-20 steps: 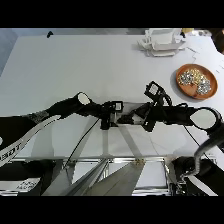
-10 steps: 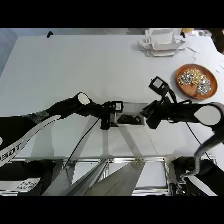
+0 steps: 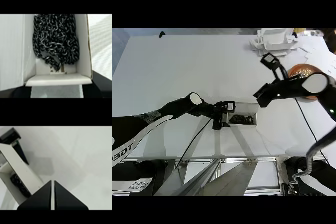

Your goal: Fold the box and place the chain.

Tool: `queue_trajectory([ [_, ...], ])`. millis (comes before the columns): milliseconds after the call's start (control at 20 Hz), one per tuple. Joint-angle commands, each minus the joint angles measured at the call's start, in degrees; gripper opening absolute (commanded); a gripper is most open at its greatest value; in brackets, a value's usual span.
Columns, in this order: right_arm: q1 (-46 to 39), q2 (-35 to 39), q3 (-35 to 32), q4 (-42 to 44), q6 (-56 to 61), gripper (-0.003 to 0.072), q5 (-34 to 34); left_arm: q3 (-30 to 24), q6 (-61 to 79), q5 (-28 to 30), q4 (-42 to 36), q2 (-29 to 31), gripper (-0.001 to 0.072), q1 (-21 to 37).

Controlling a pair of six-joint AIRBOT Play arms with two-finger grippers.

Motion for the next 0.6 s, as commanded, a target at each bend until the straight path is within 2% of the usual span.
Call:
queue_trajectory([
  [0,3.3,-7.3,0.7,1.6,-8.3,0.0038,1.7,0.0,0.0,0.0,0.0,0.0,0.0271,0.0],
  [250,6.6,-7.0,-0.6,2.6,-15.8,0.0039,4.8,0.0,0.0,0.0,0.0,0.0,0.0271,0.0],
  [550,6.6,3.9,-15.2,5.4,-25.3,0.0068,0.5,0.0,0.0,0.0,0.0,0.0,0.0271,0.0],
])
